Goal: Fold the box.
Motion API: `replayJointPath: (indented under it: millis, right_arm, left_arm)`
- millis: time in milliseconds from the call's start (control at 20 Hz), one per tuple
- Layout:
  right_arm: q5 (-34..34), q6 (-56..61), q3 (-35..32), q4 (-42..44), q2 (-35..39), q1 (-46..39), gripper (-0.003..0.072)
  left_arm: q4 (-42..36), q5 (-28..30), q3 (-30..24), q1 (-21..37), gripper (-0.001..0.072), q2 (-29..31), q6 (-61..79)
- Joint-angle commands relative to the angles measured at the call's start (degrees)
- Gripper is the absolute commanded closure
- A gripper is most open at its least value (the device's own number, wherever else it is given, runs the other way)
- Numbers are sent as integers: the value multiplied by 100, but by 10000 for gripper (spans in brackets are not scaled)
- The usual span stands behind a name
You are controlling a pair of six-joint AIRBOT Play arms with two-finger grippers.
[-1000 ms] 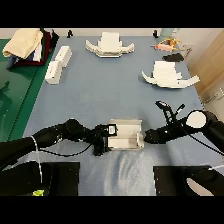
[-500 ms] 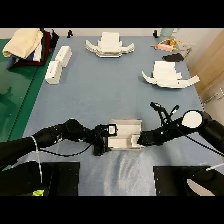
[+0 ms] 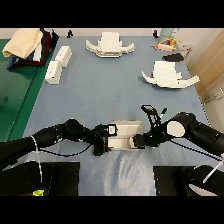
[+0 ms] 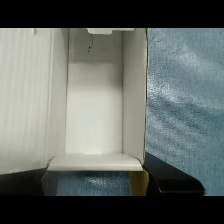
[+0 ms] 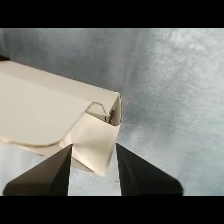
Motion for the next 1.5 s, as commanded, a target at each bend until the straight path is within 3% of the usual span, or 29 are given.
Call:
replayJointPath:
  millis: [0,200,600,700,850,900,1000,1300,1350,1400,1450]
  right_arm:
    - [131,1307,337,-857,-293,595,281]
    - [459,2240,782,-1460,-960,1115,281]
    - [616,2791,1281,-1663,-1744,1248,283]
    - [614,2900,1294,-1687,-1770,1248,361]
    - [667,2992,1294,-1716,-1779,1248,363]
    - [719,3014,1294,-1766,-1779,1248,417]
    - [914,3010,1294,-1891,-1777,1248,677]
    - [1062,2964,1294,-1930,-1777,1248,683]
    - [1067,2940,1294,-1921,-1777,1248,562]
    - [1073,2916,1294,-1910,-1773,1248,329]
    - [1117,2898,1294,-1899,-1766,1248,233]
  left_arm:
    - [0,0,7,2,248,7,2]
    - [0,-2,4,0,248,7,2]
    - [0,2,7,2,248,7,2]
    - [2,0,7,2,248,7,2]
    - [0,0,4,2,248,7,2]
    - [0,0,4,2,248,7,2]
    - [0,0,4,2,248,7,2]
    - [0,0,7,2,248,7,2]
    - [0,0,7,2,248,7,2]
    - [0,0,4,2,248,7,2]
    - [0,0,4,0,248,7,2]
